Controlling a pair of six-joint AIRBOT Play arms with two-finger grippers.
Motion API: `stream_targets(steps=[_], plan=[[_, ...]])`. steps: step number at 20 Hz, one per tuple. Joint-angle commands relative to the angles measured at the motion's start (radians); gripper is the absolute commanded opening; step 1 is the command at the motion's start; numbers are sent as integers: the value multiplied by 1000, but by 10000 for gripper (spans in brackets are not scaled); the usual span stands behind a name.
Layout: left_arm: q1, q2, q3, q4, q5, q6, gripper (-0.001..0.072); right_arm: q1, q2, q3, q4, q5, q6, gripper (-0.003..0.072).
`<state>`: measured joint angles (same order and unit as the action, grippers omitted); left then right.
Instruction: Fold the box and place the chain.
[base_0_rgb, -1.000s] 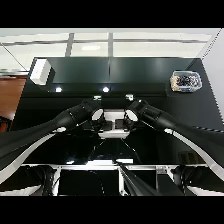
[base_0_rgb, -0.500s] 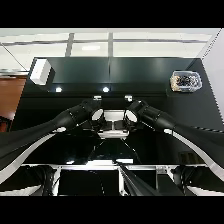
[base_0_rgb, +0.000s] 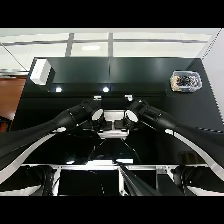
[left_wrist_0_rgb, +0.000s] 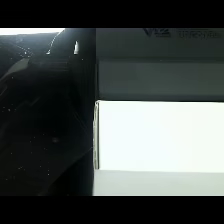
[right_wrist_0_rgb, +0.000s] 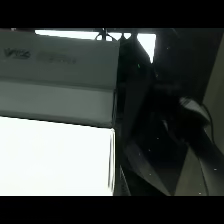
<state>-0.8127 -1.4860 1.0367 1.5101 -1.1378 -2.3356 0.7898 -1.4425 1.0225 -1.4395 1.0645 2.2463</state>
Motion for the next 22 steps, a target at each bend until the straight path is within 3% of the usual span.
stream_targets(steps=[1,7,10,12,14,15,16,19,22], plan=[[0,0,1,0,0,-2,29,-3,63,2,6,9,-31,261],[0,-1,1,0,0,-2,29,-83,376,1,-16,85,-155,260],[0,-1,1,0,0,-2,28,-162,505,0,-311,104,-150,260],[0,-1,1,0,0,-2,29,-237,511,-13,-568,128,-145,260],[0,-1,1,0,1,-2,28,-370,496,-73,-674,30,-144,263],[0,-1,1,0,1,-2,29,-458,481,-110,-666,-48,-127,416],[0,-1,1,0,1,-2,29,-542,460,-139,-642,-119,-101,718],[0,-1,1,0,2,-2,29,-792,331,-140,-414,-316,-105,715],[0,-1,1,0,2,-2,28,-938,153,25,-166,-348,-248,714]])
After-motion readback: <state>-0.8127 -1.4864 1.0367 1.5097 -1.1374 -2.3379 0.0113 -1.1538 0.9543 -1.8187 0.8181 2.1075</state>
